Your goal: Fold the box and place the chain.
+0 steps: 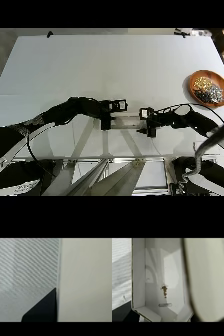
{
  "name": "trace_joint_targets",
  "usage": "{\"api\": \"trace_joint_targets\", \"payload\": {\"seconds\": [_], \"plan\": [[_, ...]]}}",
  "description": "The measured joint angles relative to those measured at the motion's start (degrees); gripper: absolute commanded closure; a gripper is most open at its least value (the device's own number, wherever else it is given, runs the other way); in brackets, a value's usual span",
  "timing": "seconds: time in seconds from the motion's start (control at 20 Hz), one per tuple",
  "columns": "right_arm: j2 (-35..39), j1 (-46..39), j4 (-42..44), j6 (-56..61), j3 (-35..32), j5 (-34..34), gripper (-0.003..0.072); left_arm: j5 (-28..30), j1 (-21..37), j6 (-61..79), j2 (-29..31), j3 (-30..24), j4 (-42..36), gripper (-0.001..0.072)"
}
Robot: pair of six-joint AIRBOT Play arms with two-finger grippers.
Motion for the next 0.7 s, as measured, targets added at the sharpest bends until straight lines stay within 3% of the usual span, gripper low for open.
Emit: {"api": "trace_joint_targets", "payload": {"seconds": [0.7], "plan": [[-1.9, 0.0, 2.8, -2.3, 0.1, -0.2, 0.0125, 0.1, 0.0, 0.0, 0.0, 0.0, 0.1, 0.0695]]}}
